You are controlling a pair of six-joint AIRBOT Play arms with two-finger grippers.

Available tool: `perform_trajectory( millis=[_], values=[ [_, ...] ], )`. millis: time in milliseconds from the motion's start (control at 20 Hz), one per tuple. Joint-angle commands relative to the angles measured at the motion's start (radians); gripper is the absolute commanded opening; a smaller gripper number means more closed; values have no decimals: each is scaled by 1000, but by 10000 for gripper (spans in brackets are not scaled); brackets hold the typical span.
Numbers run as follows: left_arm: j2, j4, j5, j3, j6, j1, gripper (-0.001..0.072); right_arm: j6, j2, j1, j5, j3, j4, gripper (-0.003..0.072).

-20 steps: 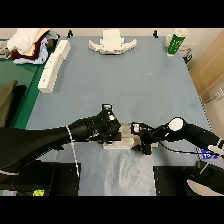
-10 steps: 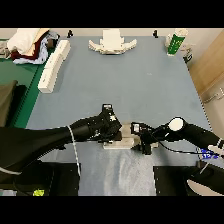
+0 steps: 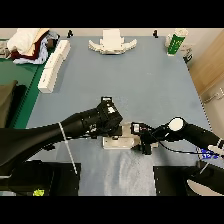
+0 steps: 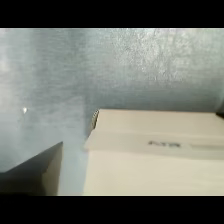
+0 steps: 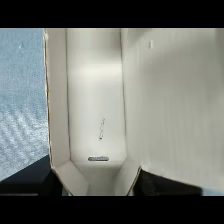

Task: Fold the box.

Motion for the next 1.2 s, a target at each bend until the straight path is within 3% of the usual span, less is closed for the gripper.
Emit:
perform_trajectory(
  millis=[0, 50, 250, 400, 500, 600, 700, 900, 950, 1000, 1050, 1150],
  values=[
    [88, 3, -127, 40, 45, 0, 344, 0, 0, 0, 0, 1, 0, 455],
    [125, 3, -158, 45, 94, -1, 12, 0, 0, 0, 0, 1, 0, 455],
    [229, 1, -241, 45, 141, -1, 14, 0, 0, 0, 0, 0, 0, 455],
    [238, 5, -162, 45, 161, -1, 14, 0, 0, 0, 0, 1, 0, 456],
    [238, 10, -98, 45, 311, -1, 14, 0, 0, 0, 0, 0, 0, 455],
    [245, 18, -104, 44, 464, 11, 14, 0, 0, 0, 0, 1, 0, 455],
    [289, -59, -111, -10, 748, 103, 12, 0, 0, 0, 0, 1, 0, 455],
    [454, -346, -31, -256, 1589, 384, 16, 0, 0, 0, 0, 1, 0, 455],
    [477, -392, -2, -314, 1742, 437, 115, 0, 0, 0, 0, 0, 0, 455],
    [490, -428, 57, -372, 1846, 478, 533, 0, 0, 0, 0, 1, 0, 455],
    [491, -467, 127, -426, 1900, 510, 698, 0, 0, 0, 0, 1, 0, 455],
    [488, -582, 225, -524, 2082, 567, 698, 0, 0, 0, 0, 1, 0, 455]
  ],
)
